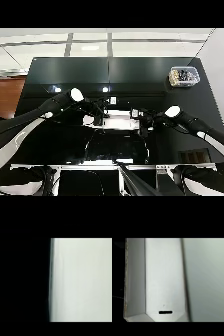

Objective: Fold the box and place the chain.

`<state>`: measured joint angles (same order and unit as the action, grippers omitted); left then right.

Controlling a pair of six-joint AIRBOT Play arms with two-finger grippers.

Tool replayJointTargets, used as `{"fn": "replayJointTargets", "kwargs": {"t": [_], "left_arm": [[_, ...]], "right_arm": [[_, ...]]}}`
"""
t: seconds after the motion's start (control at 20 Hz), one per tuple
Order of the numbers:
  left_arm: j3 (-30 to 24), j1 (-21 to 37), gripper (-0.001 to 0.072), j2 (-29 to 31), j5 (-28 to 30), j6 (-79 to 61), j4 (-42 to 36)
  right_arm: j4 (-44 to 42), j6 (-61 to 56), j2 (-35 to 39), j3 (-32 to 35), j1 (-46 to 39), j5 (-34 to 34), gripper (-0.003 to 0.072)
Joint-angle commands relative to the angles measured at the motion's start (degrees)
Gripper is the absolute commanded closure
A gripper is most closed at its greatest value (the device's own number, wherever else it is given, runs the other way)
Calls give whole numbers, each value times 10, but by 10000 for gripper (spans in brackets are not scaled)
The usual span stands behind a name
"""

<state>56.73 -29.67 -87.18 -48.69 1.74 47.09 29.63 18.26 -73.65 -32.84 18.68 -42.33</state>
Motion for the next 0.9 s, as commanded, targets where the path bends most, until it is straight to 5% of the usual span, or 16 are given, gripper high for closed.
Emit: {"fn": "replayJointTargets", "kwargs": {"t": [0.0, 0.85], "left_arm": [[0, 0, 682, 0, 0, 0, -10], [0, 0, 682, 0, 0, 0, -11]], "right_arm": [[0, -2, -1, 0, 1, 3, -20], [34, -48, -15, -15, 16, 14, -18]]}}
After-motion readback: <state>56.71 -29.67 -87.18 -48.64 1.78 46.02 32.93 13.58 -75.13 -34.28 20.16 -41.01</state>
